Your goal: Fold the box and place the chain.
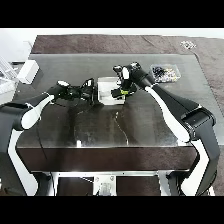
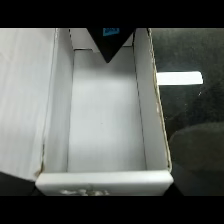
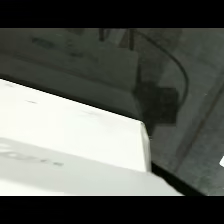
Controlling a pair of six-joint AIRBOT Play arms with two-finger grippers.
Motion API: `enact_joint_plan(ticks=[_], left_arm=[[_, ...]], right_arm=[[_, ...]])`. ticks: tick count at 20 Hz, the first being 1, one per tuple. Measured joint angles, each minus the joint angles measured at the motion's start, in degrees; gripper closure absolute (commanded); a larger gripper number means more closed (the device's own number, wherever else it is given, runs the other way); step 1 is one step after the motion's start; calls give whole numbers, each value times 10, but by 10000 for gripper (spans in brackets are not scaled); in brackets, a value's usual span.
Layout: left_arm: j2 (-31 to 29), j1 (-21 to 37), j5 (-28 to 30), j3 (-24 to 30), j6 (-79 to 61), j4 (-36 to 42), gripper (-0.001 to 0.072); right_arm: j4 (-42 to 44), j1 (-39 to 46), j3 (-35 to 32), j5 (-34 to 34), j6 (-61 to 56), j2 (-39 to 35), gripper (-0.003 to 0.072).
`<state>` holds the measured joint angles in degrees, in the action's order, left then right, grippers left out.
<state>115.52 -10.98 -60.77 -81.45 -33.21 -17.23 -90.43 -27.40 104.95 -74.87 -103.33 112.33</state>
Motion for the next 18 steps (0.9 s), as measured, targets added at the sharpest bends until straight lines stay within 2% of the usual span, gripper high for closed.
enact_joint_plan(ticks=[9,14,18], left_arm=[[0,0,2,0,1,1,185],[0,0,2,0,2,2,186],[0,0,2,0,2,2,185]], right_arm=[[-50,33,5,2,-15,-73,157],[-120,71,6,38,68,-116,157],[-138,151,6,97,97,-122,157]])
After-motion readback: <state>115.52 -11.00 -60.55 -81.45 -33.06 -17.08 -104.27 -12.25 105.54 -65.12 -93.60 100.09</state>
